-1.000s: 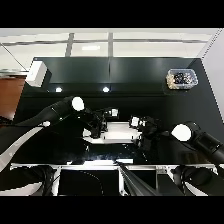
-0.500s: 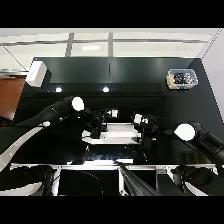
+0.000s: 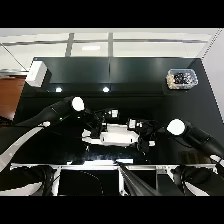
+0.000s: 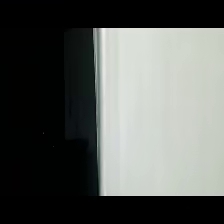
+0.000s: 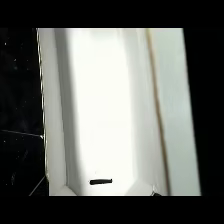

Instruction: Fold the box and place the chain.

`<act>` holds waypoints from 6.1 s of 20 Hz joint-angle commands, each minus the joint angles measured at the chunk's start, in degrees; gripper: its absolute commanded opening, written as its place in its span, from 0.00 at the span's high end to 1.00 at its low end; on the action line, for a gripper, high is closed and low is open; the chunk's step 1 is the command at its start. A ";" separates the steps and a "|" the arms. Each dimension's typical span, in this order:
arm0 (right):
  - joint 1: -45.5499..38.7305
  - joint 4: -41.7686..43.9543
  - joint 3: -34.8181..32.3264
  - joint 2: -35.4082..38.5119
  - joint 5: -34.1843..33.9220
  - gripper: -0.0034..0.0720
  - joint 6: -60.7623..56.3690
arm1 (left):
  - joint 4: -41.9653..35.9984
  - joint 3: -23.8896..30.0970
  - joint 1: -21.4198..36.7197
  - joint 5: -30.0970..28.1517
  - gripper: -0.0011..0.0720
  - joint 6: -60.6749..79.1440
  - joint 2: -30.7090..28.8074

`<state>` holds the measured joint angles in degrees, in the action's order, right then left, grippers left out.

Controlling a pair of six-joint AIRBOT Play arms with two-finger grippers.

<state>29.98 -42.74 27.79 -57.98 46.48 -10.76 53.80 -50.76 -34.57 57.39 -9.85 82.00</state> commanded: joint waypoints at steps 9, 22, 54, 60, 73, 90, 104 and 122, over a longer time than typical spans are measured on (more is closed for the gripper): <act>0.00 1.05 -1.51 -4.02 -1.75 0.02 6.75 | -0.07 -0.07 0.02 -0.13 0.94 -0.02 -0.04; -2.78 9.92 -4.76 -4.00 -2.56 0.02 12.55 | 0.37 -0.07 0.02 0.22 0.94 -0.87 -0.04; -1.29 8.63 -6.14 -4.15 -9.68 0.39 15.08 | 4.20 -0.09 0.22 1.90 0.27 -3.21 -3.21; -1.29 8.63 -6.14 -4.15 -9.70 0.39 15.08 | 14.53 -0.07 2.75 10.49 0.20 -25.49 -12.33; -1.29 8.63 -6.14 -4.15 -10.12 0.39 15.08 | -35.45 15.63 6.45 -7.76 0.94 -24.15 -19.71; -1.29 8.66 -6.14 -4.15 -10.95 0.39 15.06 | -19.69 13.79 1.51 -19.61 0.94 -19.06 -11.37; -1.29 8.66 -6.14 -4.15 -11.61 0.39 15.06 | -3.91 17.68 12.28 0.35 0.04 -3.56 -24.24; -1.27 8.87 -6.14 -4.15 -12.20 0.39 15.06 | -9.79 18.49 0.61 -14.49 0.45 -0.59 -15.69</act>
<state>28.69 -33.85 21.67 -62.17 34.22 4.27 44.66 -32.29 -32.97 43.09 -11.38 66.24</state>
